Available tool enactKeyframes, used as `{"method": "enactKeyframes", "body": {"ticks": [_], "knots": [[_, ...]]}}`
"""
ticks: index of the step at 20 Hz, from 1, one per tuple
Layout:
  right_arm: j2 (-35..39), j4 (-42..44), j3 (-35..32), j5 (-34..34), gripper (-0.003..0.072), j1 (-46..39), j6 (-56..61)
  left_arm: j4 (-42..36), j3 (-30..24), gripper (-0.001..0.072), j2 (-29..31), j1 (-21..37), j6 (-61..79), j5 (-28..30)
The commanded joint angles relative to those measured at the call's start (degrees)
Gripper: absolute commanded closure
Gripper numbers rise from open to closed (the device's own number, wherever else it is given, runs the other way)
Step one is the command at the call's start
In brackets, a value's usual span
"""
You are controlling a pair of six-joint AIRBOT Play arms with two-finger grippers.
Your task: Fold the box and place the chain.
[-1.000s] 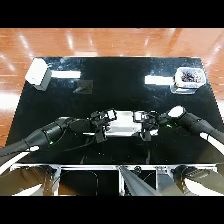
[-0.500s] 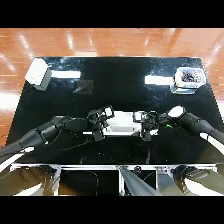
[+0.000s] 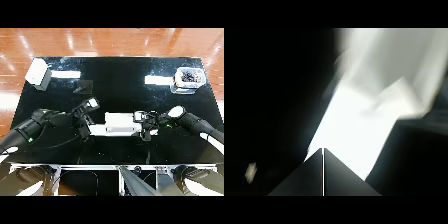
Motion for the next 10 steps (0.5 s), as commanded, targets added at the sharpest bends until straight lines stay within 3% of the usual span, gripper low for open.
{"method": "enactKeyframes", "body": {"ticks": [1, 3, 7, 10], "knots": [[0.02, 0.02, 0.00, -0.02, 0.0155, 0.02, 0.04, 5.09, -0.24, 0.0694, 1.03, 8.20, -15.72, 8.28], [0.02, 0.02, 0.00, -0.02, 0.0155, 0.02, 0.04, 4.98, -0.33, 0.0692, -0.15, 14.36, -28.65, 11.98], [0.02, 0.02, 0.00, -0.02, 0.0155, 0.02, 0.04, 3.61, -0.35, 0.0692, -3.50, 22.62, -32.26, 18.47], [0.02, 0.02, 0.00, 0.00, 0.0155, 0.02, 0.02, -4.81, -0.35, 0.0692, -8.26, 26.53, -35.28, 19.15]]}}
